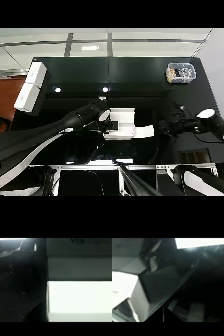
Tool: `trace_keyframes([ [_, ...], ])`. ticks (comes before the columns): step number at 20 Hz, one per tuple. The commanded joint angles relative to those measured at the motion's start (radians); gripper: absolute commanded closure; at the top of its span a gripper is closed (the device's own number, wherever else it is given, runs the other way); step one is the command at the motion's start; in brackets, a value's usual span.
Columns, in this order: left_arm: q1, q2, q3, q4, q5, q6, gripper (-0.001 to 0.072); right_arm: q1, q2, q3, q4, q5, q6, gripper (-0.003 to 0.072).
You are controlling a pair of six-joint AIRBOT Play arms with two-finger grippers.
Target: Fold the box and place the chain.
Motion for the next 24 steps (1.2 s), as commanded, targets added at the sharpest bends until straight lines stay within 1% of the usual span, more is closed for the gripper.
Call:
trace_keyframes([
  [1,0.0,0.0,0.0,0.0,-0.001,0.0,0.0682,0.152,-0.057,-0.003,0.127,-0.043,-0.08,0.0674],
  [3,0.0,0.0,0.0,0.0,-0.001,0.0,0.0682,0.198,-0.057,0.04,0.14,-0.013,-0.119,0.0674],
  [5,0.0,0.0,0.0,0.0,-0.005,0.0,0.0682,0.204,-0.057,0.1,0.137,0.035,-0.127,0.0673],
  [6,0.0,0.0,0.0,0.0,-0.005,0.0,0.0682,0.204,-0.057,0.129,0.137,0.058,-0.126,0.0651],
  [8,0.0,0.0,0.0,0.0,-0.005,0.0,0.0682,0.207,-0.057,0.173,0.138,0.113,-0.127,0.0099],
  [9,0.0,0.0,0.0,0.0,-0.004,0.0,0.0682,0.207,-0.057,0.189,0.138,0.136,-0.127,0.0073],
  [13,0.0,0.0,0.0,0.0,-0.004,0.0,0.0682,0.221,-0.056,0.209,0.172,0.185,-0.122,0.0076],
  [14,0.0,0.0,0.0,0.0,-0.004,0.0,0.0682,0.234,-0.056,0.211,0.172,0.183,-0.119,0.0153],
  [15,0.0,0.0,0.0,0.0,-0.004,0.0,0.0682,0.249,-0.056,0.212,0.175,0.177,-0.109,0.0205],
  [18,0.0,0.0,0.0,0.0,-0.004,0.0,0.0682,0.306,-0.056,0.225,0.173,0.154,-0.068,0.0207],
  [19,0.0,0.0,0.0,0.0,-0.004,0.0,0.0682,0.327,-0.056,0.236,0.165,0.146,-0.056,0.0331],
  [20,0.0,0.0,0.0,0.0,-0.004,0.0,0.0682,0.344,-0.056,0.247,0.153,0.137,-0.043,0.0348],
  [24,0.0,0.0,0.0,0.0,-0.004,0.0,0.0682,0.391,-0.056,0.264,0.109,0.088,0.008,0.0348],
])
